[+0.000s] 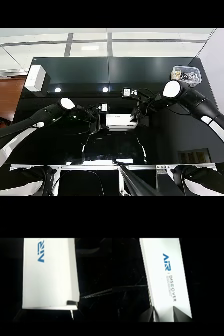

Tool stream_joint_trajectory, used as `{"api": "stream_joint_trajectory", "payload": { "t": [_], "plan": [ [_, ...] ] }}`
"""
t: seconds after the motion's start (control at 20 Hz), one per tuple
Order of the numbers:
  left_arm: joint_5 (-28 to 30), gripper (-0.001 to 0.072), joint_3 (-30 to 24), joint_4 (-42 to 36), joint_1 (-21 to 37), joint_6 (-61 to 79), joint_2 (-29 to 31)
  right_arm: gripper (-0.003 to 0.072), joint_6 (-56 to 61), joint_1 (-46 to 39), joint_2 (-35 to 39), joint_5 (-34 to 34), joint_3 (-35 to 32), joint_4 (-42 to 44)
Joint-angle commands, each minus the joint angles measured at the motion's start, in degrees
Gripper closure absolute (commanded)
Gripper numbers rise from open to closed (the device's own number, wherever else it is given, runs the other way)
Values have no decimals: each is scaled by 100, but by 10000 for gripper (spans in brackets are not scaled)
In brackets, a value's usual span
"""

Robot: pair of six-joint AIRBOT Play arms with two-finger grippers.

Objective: Fold the box and place the chain.

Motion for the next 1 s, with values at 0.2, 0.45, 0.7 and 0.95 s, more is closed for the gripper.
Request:
{"api": "stream_joint_trajectory", "payload": {
  "t": [0.2, 0.45, 0.7, 0.95],
  "plan": [
    [0, 304, 4, 2, -2, 0, -2, 462, 7, 4, -13, 11, -4, 0],
    [0, 303, 4, 2, -2, 0, -2, 462, 7, 4, -59, 4, -17, 13],
    [0, 303, 4, 2, -2, 0, -2, 462, 9, 4, -61, -15, -17, 22],
    [0, 303, 4, 2, -2, 0, -2, 535, 7, 4, -63, -17, -17, 20]
  ]
}}
